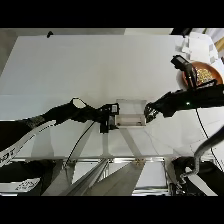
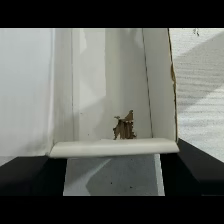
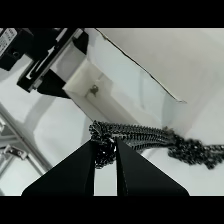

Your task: Fold the box and place the chain.

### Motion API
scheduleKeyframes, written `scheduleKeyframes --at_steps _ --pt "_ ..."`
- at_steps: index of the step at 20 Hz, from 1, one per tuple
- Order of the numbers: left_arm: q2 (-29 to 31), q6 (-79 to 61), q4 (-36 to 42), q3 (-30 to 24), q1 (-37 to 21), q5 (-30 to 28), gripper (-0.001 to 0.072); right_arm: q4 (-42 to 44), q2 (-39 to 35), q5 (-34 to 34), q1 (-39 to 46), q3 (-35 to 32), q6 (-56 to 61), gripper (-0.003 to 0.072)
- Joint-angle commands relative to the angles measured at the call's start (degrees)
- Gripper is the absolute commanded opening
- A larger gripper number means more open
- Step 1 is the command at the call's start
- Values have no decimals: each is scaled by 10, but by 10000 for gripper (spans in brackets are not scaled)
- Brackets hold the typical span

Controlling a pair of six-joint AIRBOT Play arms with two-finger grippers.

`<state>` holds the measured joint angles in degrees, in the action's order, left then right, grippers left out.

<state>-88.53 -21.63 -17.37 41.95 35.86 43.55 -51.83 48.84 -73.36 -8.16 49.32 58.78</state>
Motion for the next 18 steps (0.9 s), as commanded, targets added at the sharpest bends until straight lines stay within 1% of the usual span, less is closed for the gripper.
scheduleKeyframes --at_steps 1,5,11,18 --pt "0 0 0 0 0 0 134 13 25 45 -45 -20 -9 10" --pt "0 0 0 0 0 0 134 6 75 63 -102 -22 -23 11" --pt "0 0 0 0 0 0 134 -2 141 72 -134 -22 -23 11" --pt "0 0 0 0 0 0 134 -21 161 103 -138 -27 -23 11"
